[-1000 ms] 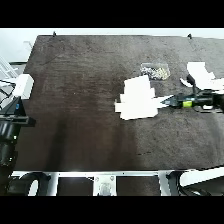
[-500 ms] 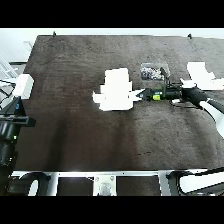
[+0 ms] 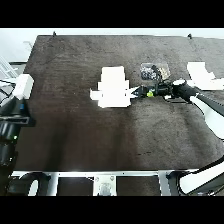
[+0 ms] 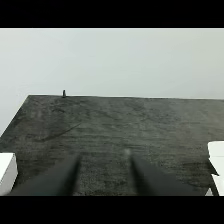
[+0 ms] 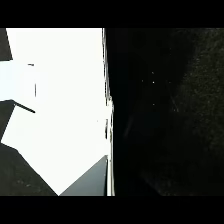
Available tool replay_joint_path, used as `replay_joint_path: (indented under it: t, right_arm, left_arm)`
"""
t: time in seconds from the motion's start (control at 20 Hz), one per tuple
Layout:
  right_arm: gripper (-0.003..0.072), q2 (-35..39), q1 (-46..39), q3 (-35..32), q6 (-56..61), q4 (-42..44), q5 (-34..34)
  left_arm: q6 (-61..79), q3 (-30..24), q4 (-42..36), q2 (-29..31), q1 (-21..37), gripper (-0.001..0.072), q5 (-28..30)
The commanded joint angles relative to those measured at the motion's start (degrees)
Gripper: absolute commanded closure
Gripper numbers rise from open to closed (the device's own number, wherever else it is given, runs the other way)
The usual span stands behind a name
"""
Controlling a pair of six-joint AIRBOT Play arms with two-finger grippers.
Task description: Fold the box and place the chain.
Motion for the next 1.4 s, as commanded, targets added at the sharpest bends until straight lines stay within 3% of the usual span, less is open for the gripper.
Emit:
replay_joint_path:
  t: [0.0,0.15,0.25,0.35,0.5,0.65,0.9,1.35]
  right_arm:
    - [0.0679,-0.5,0.6,0.7,-0.1,-1.1,-0.2]
    - [0.068,-0.5,0.6,0.5,1.6,-0.9,-0.2]
    - [0.068,-0.5,0.7,0.5,2.6,-0.8,-0.2]
    - [0.068,-0.4,0.9,0.6,3.3,0.1,-0.3]
    - [0.0681,-0.1,1.2,0.6,3.3,1.7,-1.7]
    - [0.068,-0.1,2.1,0.5,3.3,1.7,-2.3]
    - [0.068,-0.1,2.1,0.3,1.4,1.6,-2.9]
    - [0.0679,-0.4,2.1,-1.0,-4.5,1.6,-5.3]
  left_arm:
    - [0.3,0.0,0.0,0.0,0.0,0.0052,-3.0]
    - [0.4,0.0,0.0,-0.3,0.0,0.0054,-6.4]
    - [-0.1,0.4,0.0,-3.8,0.0,0.0054,-6.5]
    - [0.0,2.7,-0.1,-11.1,0.0,0.0054,-9.0]
    - [0.0,9.9,-0.1,-27.1,0.0,0.0054,-11.9]
    - [0.0,20.3,0.0,-45.8,0.0,0.0053,-18.8]
    - [-1.8,40.8,1.6,-72.4,0.0,0.0054,-36.7]
    - [-27.1,83.0,24.0,-103.7,0.0,0.0054,-67.3]
